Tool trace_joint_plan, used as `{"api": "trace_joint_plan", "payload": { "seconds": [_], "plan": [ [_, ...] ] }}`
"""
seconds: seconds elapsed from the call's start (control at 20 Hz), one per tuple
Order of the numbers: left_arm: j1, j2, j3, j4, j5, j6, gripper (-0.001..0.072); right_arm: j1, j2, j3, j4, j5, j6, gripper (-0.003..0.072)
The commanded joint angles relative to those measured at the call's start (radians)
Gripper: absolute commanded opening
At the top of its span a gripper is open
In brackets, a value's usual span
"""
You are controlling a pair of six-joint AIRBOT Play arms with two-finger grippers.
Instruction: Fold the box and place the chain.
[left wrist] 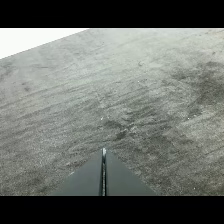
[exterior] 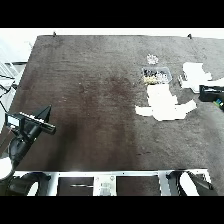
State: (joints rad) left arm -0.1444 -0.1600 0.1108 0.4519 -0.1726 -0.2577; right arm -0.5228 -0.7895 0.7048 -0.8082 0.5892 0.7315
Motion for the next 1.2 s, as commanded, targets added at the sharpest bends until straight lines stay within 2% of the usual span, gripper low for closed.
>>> {"api": "trace_joint_plan", "payload": {
  "seconds": [0.0,0.1,0.3,0.45,0.7,1.0,1.15],
  "plan": [
    [0.000,0.001,0.000,0.000,0.000,0.000,0.0019,-0.197,-0.298,0.268,0.003,0.402,0.001,0.0549],
    [0.000,0.001,0.000,0.000,0.000,0.000,0.0019,-0.225,-0.429,0.402,-0.006,0.517,-0.009,0.0603],
    [0.000,0.001,0.000,0.000,0.000,0.000,0.0019,-0.222,-0.702,0.663,-0.103,0.745,0.050,0.0603],
    [0.000,0.001,0.000,0.000,0.000,0.000,0.0019,-0.221,-0.835,0.772,-0.175,0.808,0.081,0.0603],
    [0.000,0.001,0.000,0.000,0.000,0.000,0.0019,-0.207,-0.959,0.837,-0.244,0.831,0.103,0.0603],
    [0.000,0.001,0.000,0.000,0.000,0.000,0.0019,-0.193,-1.072,0.838,-0.214,0.924,0.106,0.0603],
    [0.000,0.001,0.000,0.000,0.000,0.000,0.0019,-0.187,-1.096,0.838,-0.193,0.930,0.098,0.0602]
  ]
}}
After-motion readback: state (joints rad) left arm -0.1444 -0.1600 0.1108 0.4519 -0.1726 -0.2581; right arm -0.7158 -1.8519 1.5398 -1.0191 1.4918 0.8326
